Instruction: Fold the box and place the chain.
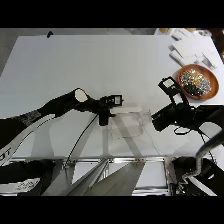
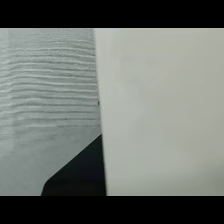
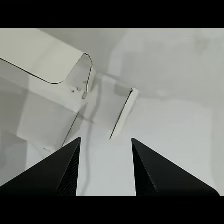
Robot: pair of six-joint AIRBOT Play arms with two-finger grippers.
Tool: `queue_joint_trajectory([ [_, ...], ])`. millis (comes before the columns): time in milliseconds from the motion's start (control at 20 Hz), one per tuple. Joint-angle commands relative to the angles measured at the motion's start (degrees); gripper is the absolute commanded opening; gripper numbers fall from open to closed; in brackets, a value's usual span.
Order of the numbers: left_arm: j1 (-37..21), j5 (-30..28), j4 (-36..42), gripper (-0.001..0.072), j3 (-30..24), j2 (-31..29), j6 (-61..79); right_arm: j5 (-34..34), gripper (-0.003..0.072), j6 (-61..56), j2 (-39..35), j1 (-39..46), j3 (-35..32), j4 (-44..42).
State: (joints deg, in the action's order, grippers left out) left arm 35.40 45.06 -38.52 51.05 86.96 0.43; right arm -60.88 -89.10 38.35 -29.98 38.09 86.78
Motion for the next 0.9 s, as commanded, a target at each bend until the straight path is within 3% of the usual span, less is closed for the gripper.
queue_joint_trajectory([
  [0, 0.0, 0.2, -0.1, 0.0005, 0.0, 0.1, 1.1, 0.0, 0.0354, 0.0, -0.1, 0.0, 0.0, -0.3],
  [350, 0.0, 5.2, -3.8, 0.0002, 0.6, 0.1, 1.0, 0.0, 0.0354, 0.0, -0.1, 0.0, 0.0, -1.0],
  [850, 0.0, 2.3, -3.8, 0.0006, 0.6, 0.0, 1.1, 0.0, 0.0354, 0.0, -0.1, 0.0, 0.0, -1.7],
])
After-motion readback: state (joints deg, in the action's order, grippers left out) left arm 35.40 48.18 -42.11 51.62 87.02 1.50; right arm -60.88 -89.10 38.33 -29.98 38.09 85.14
